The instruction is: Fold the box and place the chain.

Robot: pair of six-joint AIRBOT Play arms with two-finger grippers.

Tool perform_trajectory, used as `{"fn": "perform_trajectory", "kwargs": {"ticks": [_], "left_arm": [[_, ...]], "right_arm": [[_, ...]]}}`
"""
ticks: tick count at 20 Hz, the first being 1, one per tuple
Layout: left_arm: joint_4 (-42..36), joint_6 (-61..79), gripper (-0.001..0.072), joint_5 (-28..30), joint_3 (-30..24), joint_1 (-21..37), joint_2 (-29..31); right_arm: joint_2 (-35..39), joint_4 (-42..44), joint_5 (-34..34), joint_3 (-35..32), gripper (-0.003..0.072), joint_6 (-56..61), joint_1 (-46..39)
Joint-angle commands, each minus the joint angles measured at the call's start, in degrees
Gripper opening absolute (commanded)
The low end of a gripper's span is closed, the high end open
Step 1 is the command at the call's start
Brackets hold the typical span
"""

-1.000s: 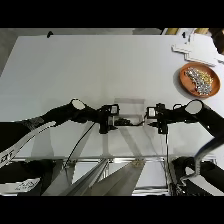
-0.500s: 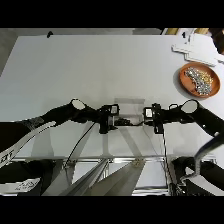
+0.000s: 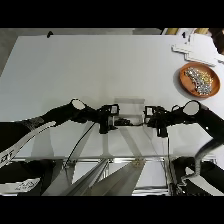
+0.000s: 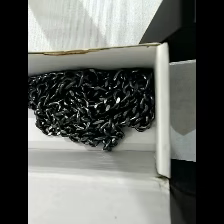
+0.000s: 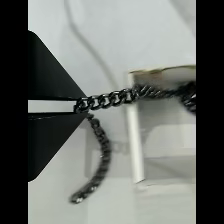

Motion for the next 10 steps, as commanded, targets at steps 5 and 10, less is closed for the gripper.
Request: {"fn": "perform_trajectory", "kwargs": {"ticks": [5, 10], "left_arm": [[0.0, 0.0, 0.0206, 0.0, 0.0, 0.0, 0.0], [0.0, 0.0, 0.0206, 0.0, 0.0, 0.0, 0.0]], "right_arm": [[13.7, 2.7, -1.2, 0.0, 0.0019, 32.2, 0.0], [14.3, 26.7, -6.7, 0.0, 0.0019, 31.9, 0.9]]}}
